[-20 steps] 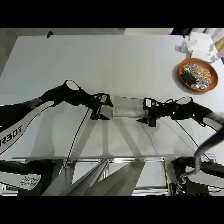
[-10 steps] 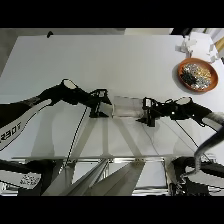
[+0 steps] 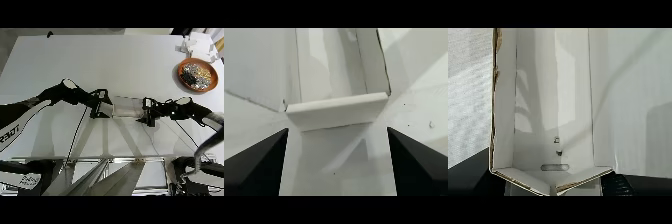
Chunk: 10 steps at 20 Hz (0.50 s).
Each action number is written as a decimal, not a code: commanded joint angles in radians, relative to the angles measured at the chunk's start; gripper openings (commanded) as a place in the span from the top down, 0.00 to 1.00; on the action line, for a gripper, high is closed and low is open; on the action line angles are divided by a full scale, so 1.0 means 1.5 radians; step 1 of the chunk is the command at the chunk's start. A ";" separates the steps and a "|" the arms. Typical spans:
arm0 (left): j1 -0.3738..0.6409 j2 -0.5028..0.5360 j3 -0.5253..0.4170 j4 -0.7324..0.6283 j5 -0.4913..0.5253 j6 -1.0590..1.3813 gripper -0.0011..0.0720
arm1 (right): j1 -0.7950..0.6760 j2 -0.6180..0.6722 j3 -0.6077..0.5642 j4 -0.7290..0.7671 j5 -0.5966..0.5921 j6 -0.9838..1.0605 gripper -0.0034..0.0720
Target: Fold the box and place the chain.
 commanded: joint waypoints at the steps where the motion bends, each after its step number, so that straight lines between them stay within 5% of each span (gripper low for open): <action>1: -0.014 0.000 0.001 -0.001 0.010 0.003 0.02 | 0.000 0.000 0.000 0.000 0.001 0.000 0.53; 10: -0.030 -0.001 0.001 -0.007 0.009 0.000 0.02 | -0.001 0.000 0.000 0.000 0.001 0.000 0.53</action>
